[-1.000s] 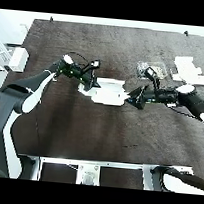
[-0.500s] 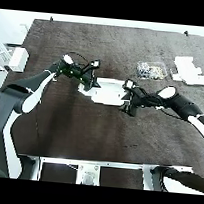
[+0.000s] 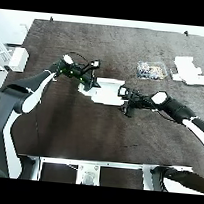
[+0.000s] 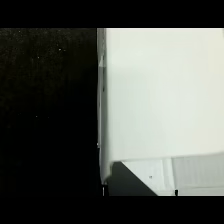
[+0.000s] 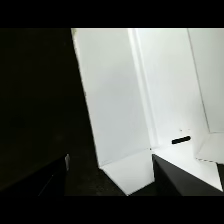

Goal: Fold the box and place the chain.

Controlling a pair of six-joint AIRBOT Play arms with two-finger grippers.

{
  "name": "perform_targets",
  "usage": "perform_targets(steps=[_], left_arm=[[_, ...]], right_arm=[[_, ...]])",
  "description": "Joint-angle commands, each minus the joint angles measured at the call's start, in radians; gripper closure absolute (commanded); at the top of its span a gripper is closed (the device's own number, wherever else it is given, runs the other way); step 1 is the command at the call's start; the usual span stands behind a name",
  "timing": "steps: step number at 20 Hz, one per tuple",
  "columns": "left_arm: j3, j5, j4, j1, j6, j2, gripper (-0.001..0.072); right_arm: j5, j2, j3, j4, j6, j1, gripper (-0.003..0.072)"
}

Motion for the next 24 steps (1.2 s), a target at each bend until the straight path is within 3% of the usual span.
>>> perform_targets(steps=[1,18,24], left_arm=[[0.0,0.0,0.0,0.0,0.0,0.0,0.0688],[0.0,0.0,0.0,0.0,0.0,0.0,0.0688],[0.0,0.0,0.0,0.0,0.0,0.0,0.0688]], right_arm=[[-0.092,-0.003,-0.008,0.047,-0.007,0.009,0.0056],[-0.224,-0.023,-0.008,0.114,-0.021,-0.034,0.0056],[-0.204,-0.039,-0.006,0.298,-0.178,-0.037,0.0056]])
